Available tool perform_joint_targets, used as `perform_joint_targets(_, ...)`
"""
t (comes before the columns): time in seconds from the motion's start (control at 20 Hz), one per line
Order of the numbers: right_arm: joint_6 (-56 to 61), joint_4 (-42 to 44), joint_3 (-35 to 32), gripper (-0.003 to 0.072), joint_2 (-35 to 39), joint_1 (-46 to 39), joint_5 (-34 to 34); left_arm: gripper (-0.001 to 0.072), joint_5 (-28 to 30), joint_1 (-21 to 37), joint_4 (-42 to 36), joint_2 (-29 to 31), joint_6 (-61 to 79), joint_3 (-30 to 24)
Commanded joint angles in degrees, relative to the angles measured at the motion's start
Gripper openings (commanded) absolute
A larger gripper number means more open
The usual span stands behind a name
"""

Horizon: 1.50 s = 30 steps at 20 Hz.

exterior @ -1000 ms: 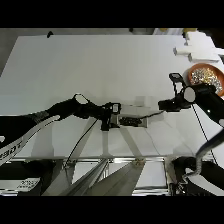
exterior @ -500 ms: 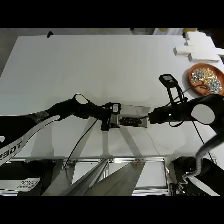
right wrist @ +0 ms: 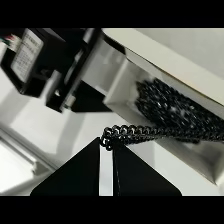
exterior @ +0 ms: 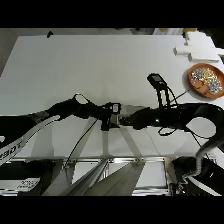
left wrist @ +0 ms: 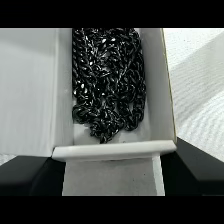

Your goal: Fold the box and place the chain.

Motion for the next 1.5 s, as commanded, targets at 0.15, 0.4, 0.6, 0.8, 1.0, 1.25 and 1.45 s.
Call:
perform_joint_targets(0.15,-4.61,-1.51,0.07,0.0016,-1.68,0.90,-4.85,0.0071,0.02,-0.02,0.00,0.00,0.02,-0.02)
perform_joint_targets(0.4,-4.44,-7.19,0.07,0.0059,-9.35,0.90,-3.30,0.0071,0.00,-0.02,0.00,0.00,0.02,-0.02)
perform_joint_targets(0.6,-4.24,-7.34,1.88,0.0219,-10.93,0.87,-1.55,0.0071,0.02,-0.02,0.00,0.00,0.02,-0.02)
perform_joint_targets(0.8,-1.51,-11.50,13.31,0.0017,-10.95,-3.34,3.54,0.0071,0.02,-0.02,0.00,0.00,0.02,-0.02)
perform_joint_targets(1.0,-1.73,-17.27,17.25,0.0016,-12.28,-14.97,4.59,0.0071,0.02,-0.02,0.00,0.00,0.02,-0.02)
perform_joint_targets(1.25,-3.76,-25.64,16.39,0.0017,-22.08,-27.28,12.83,0.0071,0.02,-0.02,0.00,0.00,0.02,-0.02)
perform_joint_targets(1.45,-6.32,-25.57,13.46,0.0335,-28.02,-32.04,10.71,0.0071,0.00,-0.02,0.00,0.00,0.02,-0.02)
